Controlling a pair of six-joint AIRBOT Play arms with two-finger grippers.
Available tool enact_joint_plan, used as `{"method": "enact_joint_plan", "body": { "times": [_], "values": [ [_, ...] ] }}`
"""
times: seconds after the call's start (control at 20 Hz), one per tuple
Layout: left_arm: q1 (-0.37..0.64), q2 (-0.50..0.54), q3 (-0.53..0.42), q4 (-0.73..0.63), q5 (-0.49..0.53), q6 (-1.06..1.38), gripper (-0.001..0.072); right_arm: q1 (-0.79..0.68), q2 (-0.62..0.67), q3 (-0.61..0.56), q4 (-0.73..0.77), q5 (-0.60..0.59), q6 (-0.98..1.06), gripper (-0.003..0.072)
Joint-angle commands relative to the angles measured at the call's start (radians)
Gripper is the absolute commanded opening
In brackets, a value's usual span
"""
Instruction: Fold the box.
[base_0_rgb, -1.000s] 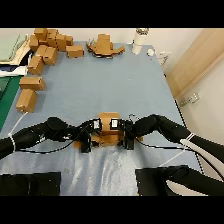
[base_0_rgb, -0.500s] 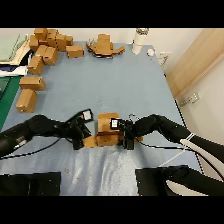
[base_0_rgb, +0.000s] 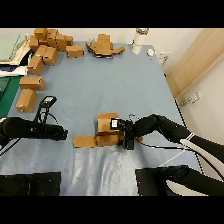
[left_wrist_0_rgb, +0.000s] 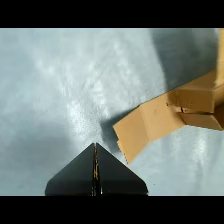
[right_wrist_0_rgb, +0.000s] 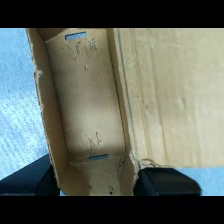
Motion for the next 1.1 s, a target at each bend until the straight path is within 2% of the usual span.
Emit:
{"method": "enact_joint_plan", "body": {
  "times": [0.0,0.25,0.45,0.75,1.05],
  "values": [
    [-0.006,-0.087,-0.045,-0.103,0.003,-0.121,0.0012,0.000,0.000,0.000,0.000,0.000,0.001,0.0509],
    [-0.172,-0.219,-0.045,-0.218,0.145,-0.064,0.0012,0.000,0.000,0.000,0.000,0.000,0.001,0.0509],
    [-0.251,-0.243,-0.042,-0.263,0.227,-0.065,0.0012,0.000,0.000,0.000,0.000,0.000,0.001,0.0509],
    [-0.261,-0.243,0.021,-0.279,0.238,-0.034,0.0012,0.000,0.000,0.000,0.000,0.000,0.001,0.0509],
    [-0.261,-0.243,0.085,-0.306,0.180,-0.028,0.0013,0.000,0.000,0.000,0.000,0.000,0.001,0.0510]
  ]
}}
